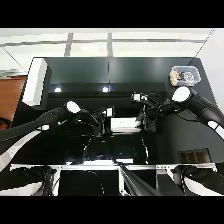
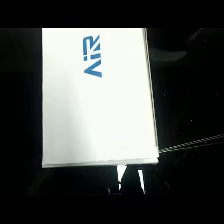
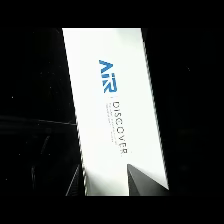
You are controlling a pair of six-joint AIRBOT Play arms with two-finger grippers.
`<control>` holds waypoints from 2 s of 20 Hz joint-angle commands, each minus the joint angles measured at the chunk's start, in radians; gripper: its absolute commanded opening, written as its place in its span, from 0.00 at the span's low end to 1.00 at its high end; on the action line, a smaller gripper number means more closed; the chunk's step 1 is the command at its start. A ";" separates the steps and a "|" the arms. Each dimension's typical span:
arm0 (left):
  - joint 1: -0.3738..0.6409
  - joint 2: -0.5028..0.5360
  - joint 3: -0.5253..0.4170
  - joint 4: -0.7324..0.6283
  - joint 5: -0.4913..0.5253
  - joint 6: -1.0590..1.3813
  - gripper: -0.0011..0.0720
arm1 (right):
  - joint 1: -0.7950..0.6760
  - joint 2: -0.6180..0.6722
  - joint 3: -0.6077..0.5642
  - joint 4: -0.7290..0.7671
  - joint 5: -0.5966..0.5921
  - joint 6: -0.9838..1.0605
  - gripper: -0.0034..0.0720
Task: Fold the box and place the chain.
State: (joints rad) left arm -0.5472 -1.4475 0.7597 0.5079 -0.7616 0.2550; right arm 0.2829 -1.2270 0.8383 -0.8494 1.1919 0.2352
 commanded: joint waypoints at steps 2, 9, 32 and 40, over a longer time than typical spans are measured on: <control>0.000 -0.001 0.001 -0.001 0.001 -0.001 0.46 | 0.002 0.001 -0.004 -0.010 0.018 0.003 0.43; 0.000 -0.001 0.001 -0.001 -0.005 -0.001 0.46 | -0.039 0.084 0.093 -0.024 0.198 0.313 0.23; 0.000 -0.001 0.001 -0.004 -0.005 -0.001 0.46 | -0.094 -0.024 -0.242 0.381 -0.195 0.671 0.07; 0.002 0.000 0.001 -0.005 -0.003 -0.001 0.47 | -0.119 0.006 -0.142 0.357 -0.029 0.656 0.07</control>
State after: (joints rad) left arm -0.5468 -1.4483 0.7601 0.5003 -0.7662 0.2520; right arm 0.1795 -1.2396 0.6365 -0.4866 1.0386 0.8967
